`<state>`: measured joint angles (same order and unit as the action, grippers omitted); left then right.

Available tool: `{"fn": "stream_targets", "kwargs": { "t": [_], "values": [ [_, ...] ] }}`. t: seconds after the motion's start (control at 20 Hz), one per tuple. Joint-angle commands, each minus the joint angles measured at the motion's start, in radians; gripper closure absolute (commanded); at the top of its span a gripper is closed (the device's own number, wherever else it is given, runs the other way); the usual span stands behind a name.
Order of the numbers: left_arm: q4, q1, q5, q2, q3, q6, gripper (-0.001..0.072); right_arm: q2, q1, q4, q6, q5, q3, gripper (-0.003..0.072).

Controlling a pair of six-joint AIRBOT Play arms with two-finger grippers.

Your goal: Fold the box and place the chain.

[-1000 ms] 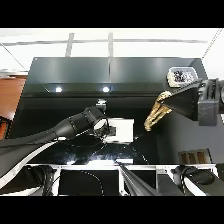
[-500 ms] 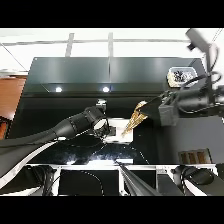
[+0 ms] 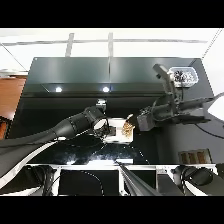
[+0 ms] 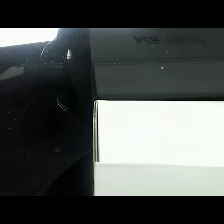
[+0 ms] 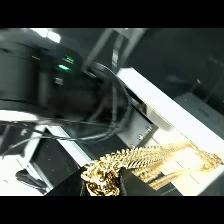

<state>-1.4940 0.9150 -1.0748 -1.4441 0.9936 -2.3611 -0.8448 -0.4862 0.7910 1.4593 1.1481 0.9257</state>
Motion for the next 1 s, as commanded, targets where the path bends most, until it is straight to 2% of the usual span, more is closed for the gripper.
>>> {"fn": "stream_targets", "kwargs": {
  "t": [0.0,0.3,0.45,0.5,0.55,0.7,0.9,0.95],
  "values": [
    [0.020,0.000,0.018,-0.001,0.000,0.001,0.0683,-0.028,-0.023,0.040,0.004,-0.037,-0.051,0.0656],
    [0.014,0.000,0.045,-0.001,0.000,0.000,0.0683,-0.034,-0.023,0.036,0.007,-0.136,-0.127,0.0655],
    [0.014,0.000,0.044,-0.001,0.000,0.000,0.0683,-0.052,-0.023,0.037,0.011,-0.140,-0.140,0.0639],
    [0.014,0.000,0.044,-0.001,0.000,0.000,0.0683,-0.052,-0.022,0.037,0.011,-0.139,-0.140,0.0388],
    [0.013,0.000,0.045,-0.001,0.000,0.000,0.0684,-0.051,-0.010,0.040,0.011,-0.124,-0.139,0.0191],
    [0.014,0.000,0.042,0.000,0.000,0.000,0.0684,-0.021,0.084,0.056,0.009,-0.002,-0.113,0.0196],
    [0.014,0.000,0.041,0.000,0.005,0.000,0.0678,0.118,0.287,0.129,0.010,0.079,-0.096,0.0195],
    [0.014,0.000,0.035,0.000,0.015,0.000,0.0553,0.140,0.330,0.129,0.009,0.106,-0.096,0.0195]
  ]
}}
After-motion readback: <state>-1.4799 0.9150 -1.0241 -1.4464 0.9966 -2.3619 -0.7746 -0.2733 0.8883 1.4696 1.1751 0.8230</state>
